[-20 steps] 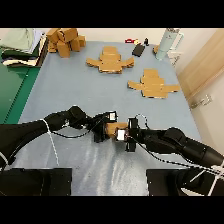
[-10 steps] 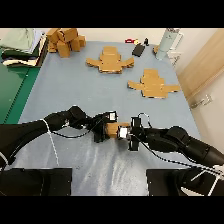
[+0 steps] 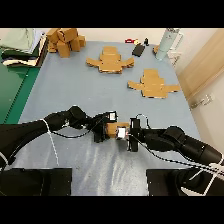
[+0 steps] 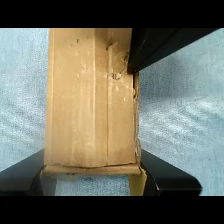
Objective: Fold the box.
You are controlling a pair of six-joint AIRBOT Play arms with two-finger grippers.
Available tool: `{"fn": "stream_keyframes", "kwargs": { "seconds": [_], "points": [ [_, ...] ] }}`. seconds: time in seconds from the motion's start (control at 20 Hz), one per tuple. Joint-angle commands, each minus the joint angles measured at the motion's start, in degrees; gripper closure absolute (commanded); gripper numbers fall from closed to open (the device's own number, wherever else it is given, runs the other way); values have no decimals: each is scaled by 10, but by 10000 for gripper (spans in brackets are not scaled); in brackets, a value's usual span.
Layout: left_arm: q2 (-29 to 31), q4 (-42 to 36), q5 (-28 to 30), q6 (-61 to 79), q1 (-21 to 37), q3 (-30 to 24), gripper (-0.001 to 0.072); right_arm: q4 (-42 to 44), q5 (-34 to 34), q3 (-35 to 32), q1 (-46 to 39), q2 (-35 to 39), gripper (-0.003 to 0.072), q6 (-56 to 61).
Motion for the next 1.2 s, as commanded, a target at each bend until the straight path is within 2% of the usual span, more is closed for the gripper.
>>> {"fn": "stream_keyframes", "kwargs": {
  "seconds": [0.0, 0.1, 0.2, 0.3, 0.4, 0.5, 0.55, 0.65, 0.8, 1.15],
  "points": [
    [0, 0, 0, 0, 0, 0, 223, 0, 1, 0, 0, 2, 680, 0],
    [0, 0, 0, 0, 0, 0, 223, -1, 1, 0, 0, 19, 681, 7],
    [0, 0, 0, 0, 0, 0, 223, -41, -15, 2, 0, 51, 680, 82],
    [0, 0, 0, 0, 0, 0, 223, -131, -46, 10, 0, 90, 680, 258],
    [0, 0, 0, 0, 0, 0, 223, -266, -85, 26, -15, 120, 680, 541],
    [0, 0, 0, 0, 0, 0, 223, -372, -167, 53, -54, 125, 680, 799],
    [0, 0, 0, 0, 0, 0, 223, -390, -205, 66, -76, 122, 680, 858],
    [0, 0, 0, 0, 0, 0, 223, -366, -274, 95, -121, 98, 680, 865],
    [0, 0, 0, 0, 0, 0, 224, -266, -398, 155, -169, 13, 681, 836],
    [0, 0, 0, 0, 0, 0, 223, -90, -398, 193, -175, -136, 681, 833]
  ]
}}
